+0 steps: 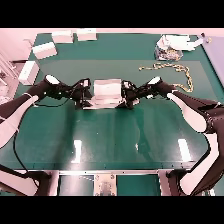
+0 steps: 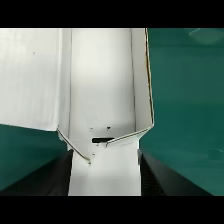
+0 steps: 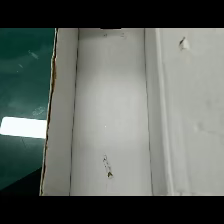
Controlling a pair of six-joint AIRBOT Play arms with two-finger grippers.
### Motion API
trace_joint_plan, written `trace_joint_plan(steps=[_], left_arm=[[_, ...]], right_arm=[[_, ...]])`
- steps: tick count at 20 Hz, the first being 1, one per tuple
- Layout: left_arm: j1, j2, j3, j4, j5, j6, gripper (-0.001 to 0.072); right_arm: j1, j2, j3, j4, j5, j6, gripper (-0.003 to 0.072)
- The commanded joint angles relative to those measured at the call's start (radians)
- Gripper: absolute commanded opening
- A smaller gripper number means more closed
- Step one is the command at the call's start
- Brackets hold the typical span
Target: Fold the box and place the chain.
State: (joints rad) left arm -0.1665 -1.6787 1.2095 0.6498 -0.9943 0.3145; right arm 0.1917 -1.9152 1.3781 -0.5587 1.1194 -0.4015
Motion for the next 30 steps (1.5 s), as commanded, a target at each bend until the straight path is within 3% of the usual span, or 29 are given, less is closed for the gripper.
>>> trace_joint_plan(steps=[1, 5, 11, 12, 13, 17, 25, 30], left_arm=[[0.001, 0.000, 0.000, 0.002, -0.017, 0.000, 0.0467], [-0.007, 0.000, 0.000, -0.006, -0.017, 0.006, 0.0467], [-0.058, 0.000, 0.000, -0.011, 0.106, 0.035, 0.0465], [-0.058, 0.000, 0.000, -0.011, 0.110, 0.035, 0.0372], [-0.058, 0.000, 0.000, -0.011, 0.117, 0.035, 0.0178], [-0.058, 0.000, 0.000, -0.011, 0.145, 0.035, 0.0172], [-0.058, -0.048, 0.000, -0.069, 0.051, 0.035, 0.0190], [-0.058, -0.055, 0.000, -0.155, 0.089, 0.064, 0.0191]], right_arm=[[0.000, 0.000, 0.000, 0.000, 0.000, 0.000, 0.0583], [0.000, 0.000, 0.000, 0.000, 0.000, 0.000, 0.0583], [0.000, 0.000, 0.000, 0.000, 0.000, 0.000, 0.0582], [0.000, 0.000, 0.000, 0.000, 0.000, 0.000, 0.0583], [0.000, 0.000, 0.000, 0.000, 0.000, 0.000, 0.0583], [0.000, 0.000, 0.000, 0.000, 0.000, 0.000, 0.0583], [0.000, 0.000, 0.000, 0.000, 0.000, 0.000, 0.0582], [0.000, 0.000, 0.000, 0.000, 0.000, 0.000, 0.0583]])
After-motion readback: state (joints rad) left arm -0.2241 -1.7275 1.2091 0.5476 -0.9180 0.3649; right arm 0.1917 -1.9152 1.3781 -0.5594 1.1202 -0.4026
